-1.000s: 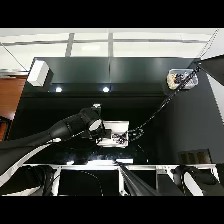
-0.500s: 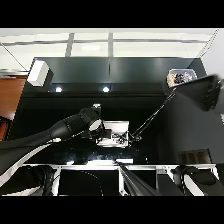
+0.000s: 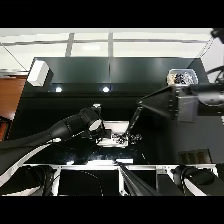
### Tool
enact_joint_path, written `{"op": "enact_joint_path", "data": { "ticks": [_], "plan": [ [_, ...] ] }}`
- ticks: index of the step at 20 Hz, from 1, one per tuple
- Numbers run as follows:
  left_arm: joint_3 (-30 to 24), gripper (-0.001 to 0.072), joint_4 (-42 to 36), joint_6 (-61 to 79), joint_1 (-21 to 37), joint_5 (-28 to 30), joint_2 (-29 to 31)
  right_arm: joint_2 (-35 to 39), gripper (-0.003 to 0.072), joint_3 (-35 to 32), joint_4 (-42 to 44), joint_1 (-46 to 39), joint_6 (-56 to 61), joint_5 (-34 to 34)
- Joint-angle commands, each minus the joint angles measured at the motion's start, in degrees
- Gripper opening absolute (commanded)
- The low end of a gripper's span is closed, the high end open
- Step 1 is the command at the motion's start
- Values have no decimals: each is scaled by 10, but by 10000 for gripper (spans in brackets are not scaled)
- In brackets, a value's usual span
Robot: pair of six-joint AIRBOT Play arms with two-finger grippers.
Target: Fold the box and place the chain.
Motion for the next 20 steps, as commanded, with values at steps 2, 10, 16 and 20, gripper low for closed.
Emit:
{"op": "enact_joint_path", "data": {
  "ticks": [2,10,16,20],
  "plan": [
    [0,32,0,0,0,0,0,-57,14,-15,-65,82,-5,-11],
    [0,32,0,0,0,0,0,-125,15,-235,-202,152,3,-172],
    [0,32,0,0,0,0,0,-132,525,-232,-204,136,-34,-150],
    [0,32,0,0,0,0,0,-125,527,-190,-221,24,-148,-1]
  ]
}}
